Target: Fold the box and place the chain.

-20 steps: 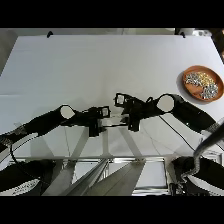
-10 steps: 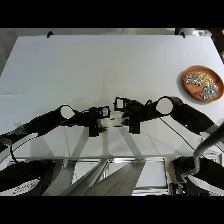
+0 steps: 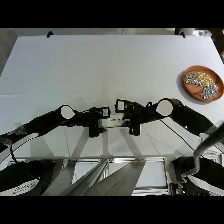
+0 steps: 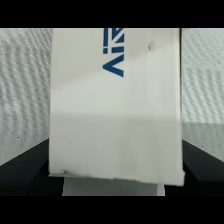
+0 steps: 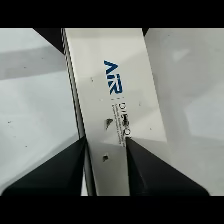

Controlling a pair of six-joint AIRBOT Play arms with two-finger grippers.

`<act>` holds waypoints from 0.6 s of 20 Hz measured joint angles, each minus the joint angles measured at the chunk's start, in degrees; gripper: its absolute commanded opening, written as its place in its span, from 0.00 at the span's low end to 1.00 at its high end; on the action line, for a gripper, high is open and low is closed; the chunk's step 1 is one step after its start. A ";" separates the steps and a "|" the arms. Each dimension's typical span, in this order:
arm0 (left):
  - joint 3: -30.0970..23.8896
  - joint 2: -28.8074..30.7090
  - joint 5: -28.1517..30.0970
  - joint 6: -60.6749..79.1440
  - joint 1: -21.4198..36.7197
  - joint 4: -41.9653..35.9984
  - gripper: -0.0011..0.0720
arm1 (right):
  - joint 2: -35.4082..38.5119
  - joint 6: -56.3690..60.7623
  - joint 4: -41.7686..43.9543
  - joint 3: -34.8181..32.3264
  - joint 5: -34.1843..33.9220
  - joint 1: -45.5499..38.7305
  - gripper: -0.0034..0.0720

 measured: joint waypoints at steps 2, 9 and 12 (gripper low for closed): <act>0.00 0.00 0.00 -0.04 0.00 -0.02 0.30 | 0.28 0.00 0.31 -0.24 -0.28 0.02 0.56; 0.00 0.00 0.02 -0.13 0.00 -0.04 0.30 | 4.42 0.17 2.23 -0.44 -4.92 0.02 0.56; 0.00 0.00 0.04 -0.13 0.00 -0.04 0.30 | 6.73 0.13 3.96 -0.44 -6.23 0.00 0.29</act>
